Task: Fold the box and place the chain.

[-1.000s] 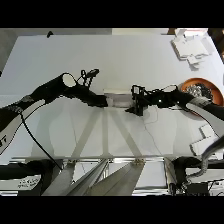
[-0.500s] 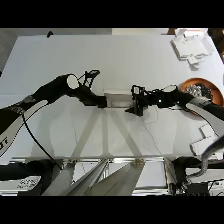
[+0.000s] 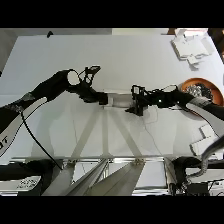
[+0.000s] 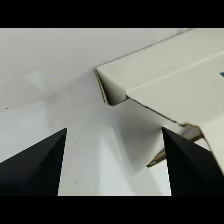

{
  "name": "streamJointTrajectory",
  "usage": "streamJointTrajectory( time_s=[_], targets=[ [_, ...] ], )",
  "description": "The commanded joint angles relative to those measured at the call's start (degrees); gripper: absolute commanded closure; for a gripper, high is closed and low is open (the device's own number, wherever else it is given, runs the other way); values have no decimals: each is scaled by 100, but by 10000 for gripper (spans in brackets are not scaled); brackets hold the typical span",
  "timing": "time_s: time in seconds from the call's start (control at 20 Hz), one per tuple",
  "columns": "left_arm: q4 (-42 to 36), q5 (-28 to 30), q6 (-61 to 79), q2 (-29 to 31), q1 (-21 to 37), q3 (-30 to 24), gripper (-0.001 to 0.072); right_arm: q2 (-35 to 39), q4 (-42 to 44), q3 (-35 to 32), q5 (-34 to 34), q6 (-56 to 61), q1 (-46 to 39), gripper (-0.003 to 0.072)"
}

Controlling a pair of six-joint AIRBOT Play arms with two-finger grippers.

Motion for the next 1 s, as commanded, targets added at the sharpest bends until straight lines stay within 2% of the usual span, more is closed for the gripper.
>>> streamJointTrajectory(
  time_s=[0.0,0.25,0.4,0.55,0.75,0.95],
  targets=[
    [841,9,-702,2,-92,109,73,-2,4,2,4,2,-2,161],
    [1032,149,-1117,-15,-247,116,81,-2,4,2,4,2,-2,161],
    [1384,282,-1510,-35,-365,170,241,-2,4,2,4,2,-2,161],
    [1676,162,-1928,-136,-518,363,316,-2,4,2,7,2,-2,161],
    [1593,96,-2149,-186,-739,407,315,-2,4,2,7,2,-2,161],
    [1593,-337,-2146,-175,-852,409,313,-2,4,2,7,2,-2,161]
  ],
)
